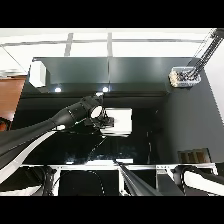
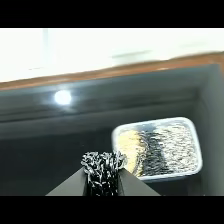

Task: Fold the box and place the chain.

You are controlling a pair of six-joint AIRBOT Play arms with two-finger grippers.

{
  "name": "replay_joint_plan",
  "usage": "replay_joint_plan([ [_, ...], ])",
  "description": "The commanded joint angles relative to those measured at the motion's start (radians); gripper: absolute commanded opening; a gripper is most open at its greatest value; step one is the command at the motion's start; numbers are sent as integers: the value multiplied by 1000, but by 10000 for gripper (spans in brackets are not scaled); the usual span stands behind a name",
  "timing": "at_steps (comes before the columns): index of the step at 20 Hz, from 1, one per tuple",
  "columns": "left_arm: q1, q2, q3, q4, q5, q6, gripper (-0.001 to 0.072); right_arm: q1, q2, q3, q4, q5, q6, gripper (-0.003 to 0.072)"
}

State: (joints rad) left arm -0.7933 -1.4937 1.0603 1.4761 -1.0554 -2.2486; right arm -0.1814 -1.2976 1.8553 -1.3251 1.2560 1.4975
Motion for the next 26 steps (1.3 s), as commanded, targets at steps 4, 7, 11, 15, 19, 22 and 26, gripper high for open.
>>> replay_joint_plan([
  [4, 0, 0, 0, 0, 0, 0, 29, 51, 257, -11, 146, 178, -68, 4],
  [7, 0, 0, 0, 0, 0, 0, 29, 61, 293, -23, 289, 238, -119, 4],
  [11, 0, 0, 0, 0, 0, 0, 29, 127, 296, -67, 396, 338, -149, 5],
  [15, 0, 0, 0, 0, 0, 0, 29, 224, 295, -165, 430, 375, -153, 5],
  [19, 0, 0, 0, 0, 0, 0, 29, 305, 295, -296, 574, 336, -174, 4],
  [22, 0, 0, 0, 0, 0, 0, 29, 352, 294, -372, 595, 269, -176, 5],
  [26, 0, 0, 0, 0, 0, 0, 29, 370, 293, -425, 603, 216, -176, 4],
])
